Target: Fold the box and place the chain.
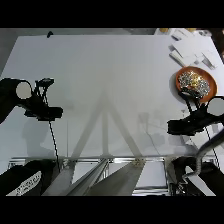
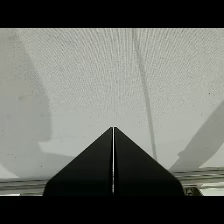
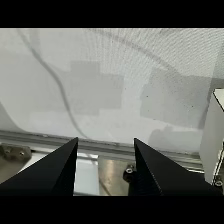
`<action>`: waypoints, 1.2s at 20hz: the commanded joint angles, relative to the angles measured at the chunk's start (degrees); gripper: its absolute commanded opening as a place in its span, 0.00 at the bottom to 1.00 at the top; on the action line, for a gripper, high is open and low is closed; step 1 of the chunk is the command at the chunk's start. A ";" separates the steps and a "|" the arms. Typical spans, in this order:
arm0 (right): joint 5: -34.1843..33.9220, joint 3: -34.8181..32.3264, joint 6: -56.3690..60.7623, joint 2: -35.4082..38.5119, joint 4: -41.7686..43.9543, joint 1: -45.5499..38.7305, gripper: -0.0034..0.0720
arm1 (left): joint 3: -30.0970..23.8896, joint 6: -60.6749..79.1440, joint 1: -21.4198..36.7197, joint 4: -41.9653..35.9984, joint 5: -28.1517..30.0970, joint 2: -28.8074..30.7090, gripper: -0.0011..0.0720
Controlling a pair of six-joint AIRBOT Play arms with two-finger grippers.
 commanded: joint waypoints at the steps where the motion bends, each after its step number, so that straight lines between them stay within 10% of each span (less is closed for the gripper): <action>1: 0.00 -0.02 0.00 0.04 0.00 -0.02 0.52 | -0.02 0.00 0.00 0.02 0.02 -0.04 0.03; 10: -0.04 -0.02 0.00 0.04 0.02 -0.02 0.52 | -0.04 0.00 0.00 0.02 0.02 -0.04 0.03; 19: -15.74 0.07 0.04 0.04 3.48 -0.02 0.49 | -0.02 0.00 0.00 0.02 0.02 -0.04 0.03; 24: -14.10 4.96 -0.35 0.02 -18.47 -4.61 0.45 | -0.02 0.00 0.00 0.02 0.00 -0.04 0.03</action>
